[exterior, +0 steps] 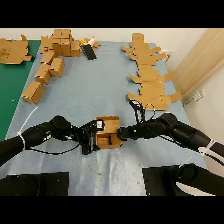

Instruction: Fold the box.

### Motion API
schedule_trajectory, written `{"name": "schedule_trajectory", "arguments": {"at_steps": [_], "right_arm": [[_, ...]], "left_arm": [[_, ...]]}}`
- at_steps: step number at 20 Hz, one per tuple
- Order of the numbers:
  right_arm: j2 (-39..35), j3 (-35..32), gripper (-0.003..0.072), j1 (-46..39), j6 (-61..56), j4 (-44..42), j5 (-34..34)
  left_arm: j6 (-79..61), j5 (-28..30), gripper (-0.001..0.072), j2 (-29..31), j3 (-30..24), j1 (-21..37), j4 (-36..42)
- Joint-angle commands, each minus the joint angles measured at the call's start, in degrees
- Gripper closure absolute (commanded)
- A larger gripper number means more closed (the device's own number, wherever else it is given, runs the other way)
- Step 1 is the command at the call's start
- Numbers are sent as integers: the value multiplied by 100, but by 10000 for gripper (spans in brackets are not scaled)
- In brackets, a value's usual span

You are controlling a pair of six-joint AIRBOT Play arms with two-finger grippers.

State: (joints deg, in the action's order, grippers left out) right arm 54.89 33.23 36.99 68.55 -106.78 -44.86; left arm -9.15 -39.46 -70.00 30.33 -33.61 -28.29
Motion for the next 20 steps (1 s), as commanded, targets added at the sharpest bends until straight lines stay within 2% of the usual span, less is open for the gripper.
{"name": "schedule_trajectory", "arguments": {"at_steps": [1,2,10,15,17,19,20], "right_arm": [[120,125,283,323,-879,509,-216],[160,155,329,424,-1071,601,-214],[933,881,329,1067,-2277,1097,-568],[1438,1399,329,1244,-2876,1543,-1604],[1567,1521,330,1285,-3056,1611,-1808],[1670,1611,357,1314,-3167,1617,-1884],[1727,1650,401,1314,-3169,1589,-1941]], "left_arm": [[-2,0,282,-2,-4,2,-2],[-2,0,282,-2,-4,2,-2],[-2,0,282,-2,-4,2,-2],[-2,0,282,-2,-4,2,-2],[-2,0,282,-2,-4,2,-2],[-2,0,282,-2,-4,2,-2],[-2,2,282,-2,-4,2,-2]]}}
